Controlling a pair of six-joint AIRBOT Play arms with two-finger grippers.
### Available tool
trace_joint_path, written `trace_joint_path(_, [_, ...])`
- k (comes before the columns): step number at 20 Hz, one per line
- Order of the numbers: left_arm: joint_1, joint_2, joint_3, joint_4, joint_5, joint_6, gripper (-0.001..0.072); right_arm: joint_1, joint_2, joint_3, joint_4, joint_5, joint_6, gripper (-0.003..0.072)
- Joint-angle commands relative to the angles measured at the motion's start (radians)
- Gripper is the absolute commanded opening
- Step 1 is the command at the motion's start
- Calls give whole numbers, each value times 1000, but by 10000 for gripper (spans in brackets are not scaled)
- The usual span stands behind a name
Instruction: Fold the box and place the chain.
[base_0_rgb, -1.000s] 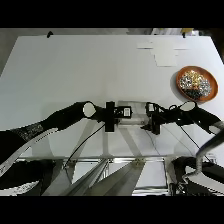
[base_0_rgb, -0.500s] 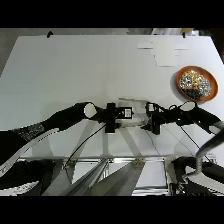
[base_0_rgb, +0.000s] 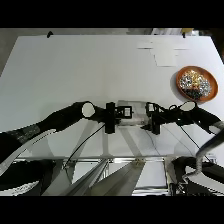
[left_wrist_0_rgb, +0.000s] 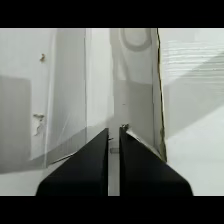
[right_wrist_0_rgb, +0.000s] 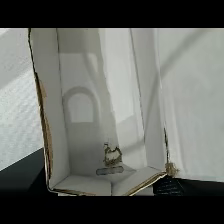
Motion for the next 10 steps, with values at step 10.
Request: trace_joint_path(10, [122, 228, 0, 423, -309, -1224, 1, 0, 0, 0, 0, 0, 0, 430])
